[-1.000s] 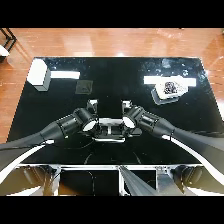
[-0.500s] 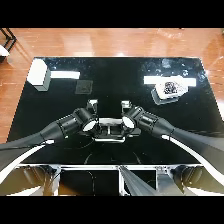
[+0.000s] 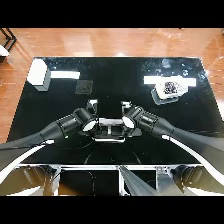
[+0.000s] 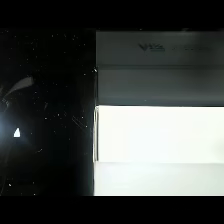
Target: Fold the box and place the chain.
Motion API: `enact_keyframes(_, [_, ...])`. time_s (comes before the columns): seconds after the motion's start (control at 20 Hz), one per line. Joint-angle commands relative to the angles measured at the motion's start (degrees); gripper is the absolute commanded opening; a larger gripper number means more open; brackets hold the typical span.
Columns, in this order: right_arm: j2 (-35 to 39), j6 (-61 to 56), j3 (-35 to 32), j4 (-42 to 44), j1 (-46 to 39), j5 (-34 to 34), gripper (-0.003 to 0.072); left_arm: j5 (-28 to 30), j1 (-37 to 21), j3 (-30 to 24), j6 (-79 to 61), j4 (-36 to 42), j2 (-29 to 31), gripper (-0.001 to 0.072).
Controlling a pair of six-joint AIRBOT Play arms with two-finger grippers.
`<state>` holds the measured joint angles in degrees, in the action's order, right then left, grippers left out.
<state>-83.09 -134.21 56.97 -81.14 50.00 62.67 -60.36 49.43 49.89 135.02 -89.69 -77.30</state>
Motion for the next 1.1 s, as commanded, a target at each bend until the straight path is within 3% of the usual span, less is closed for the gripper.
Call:
enact_keyframes(0.0, [0.04,0.52,0.04,0.11,0.0,0.37,0.0023,-0.09,0.04,0.0,-0.02,-0.02,0.0,0.0018])
enact_keyframes(0.2, [0.04,0.52,0.04,0.11,0.0,0.35,0.0024,-0.13,0.04,0.0,-0.02,-0.04,0.0,0.0018])
enact_keyframes(0.25, [0.07,0.52,0.04,0.09,0.0,0.33,0.0053,-0.11,0.04,0.0,-0.04,-0.04,0.0,0.0018])
enact_keyframes(0.3, [0.11,0.52,0.04,0.04,-0.09,0.37,0.0273,-0.11,0.04,0.0,-0.04,-0.04,0.0,0.0018])
enact_keyframes(0.35, [0.22,0.52,0.04,-0.13,-0.28,0.81,0.043,-0.11,0.04,0.0,-0.04,-0.04,0.0,0.0018])
enact_keyframes(0.55, [3.85,6.99,0.04,-3.04,-1.46,4.66,0.044,-0.15,0.04,0.0,-0.02,-0.02,0.0,0.0018])
enact_keyframes(0.75, [15.93,16.59,0.04,-4.07,-1.75,8.22,0.0439,-0.11,0.07,0.0,-0.02,-0.02,0.0,0.0018])
enact_keyframes(0.9, [27.47,16.85,0.02,-15.37,-2.4,12.11,0.044,-0.11,0.04,0.0,-0.02,0.15,0.0,0.0018])
enact_keyframes(1.05, [33.46,17.03,0.0,-28.61,-7.63,14.75,0.044,-0.07,0.04,0.0,-0.02,0.24,0.0,0.0018])
